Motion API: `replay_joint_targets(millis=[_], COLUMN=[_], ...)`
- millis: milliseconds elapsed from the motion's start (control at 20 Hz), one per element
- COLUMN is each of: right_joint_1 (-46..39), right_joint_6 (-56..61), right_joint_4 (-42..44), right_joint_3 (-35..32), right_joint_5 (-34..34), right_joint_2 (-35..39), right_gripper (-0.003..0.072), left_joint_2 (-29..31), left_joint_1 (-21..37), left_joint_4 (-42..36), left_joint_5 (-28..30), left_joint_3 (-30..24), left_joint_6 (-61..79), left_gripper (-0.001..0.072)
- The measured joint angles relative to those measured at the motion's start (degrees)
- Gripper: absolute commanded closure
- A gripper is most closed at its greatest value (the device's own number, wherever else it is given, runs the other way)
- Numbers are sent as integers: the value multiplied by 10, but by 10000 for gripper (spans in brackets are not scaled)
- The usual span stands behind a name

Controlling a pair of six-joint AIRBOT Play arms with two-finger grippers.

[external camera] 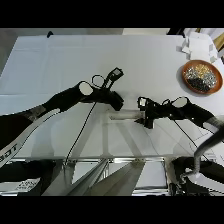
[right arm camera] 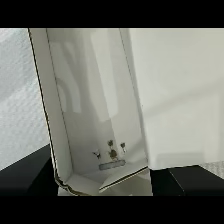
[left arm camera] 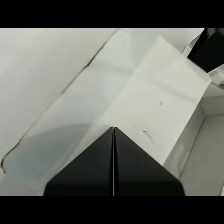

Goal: Fold the box and place the chain.

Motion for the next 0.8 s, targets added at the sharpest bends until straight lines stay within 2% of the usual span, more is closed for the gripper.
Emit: replay_joint_targets(millis=[200,400,550,700,750,800], right_joint_1=[0,0,0,0,0,0], right_joint_6=[0,0,0,0,0,0], right_joint_4=[0,0,0,0,0,0], right_joint_3=[0,0,0,0,0,0], right_joint_5=[0,0,0,-1,-1,-1], right_joint_2=[0,0,0,0,0,0], right_gripper=[330,330,330,330,330,330], left_joint_2=[7,63,114,134,135,134], left_joint_1=[0,6,10,13,13,13], left_joint_4=[21,77,187,274,291,304], left_joint_5=[-2,-39,-129,-238,-265,-286], left_joint_3=[0,0,0,0,0,-1], left_joint_6=[6,36,56,68,71,76], left_gripper=[707,702,701,688,633,549])
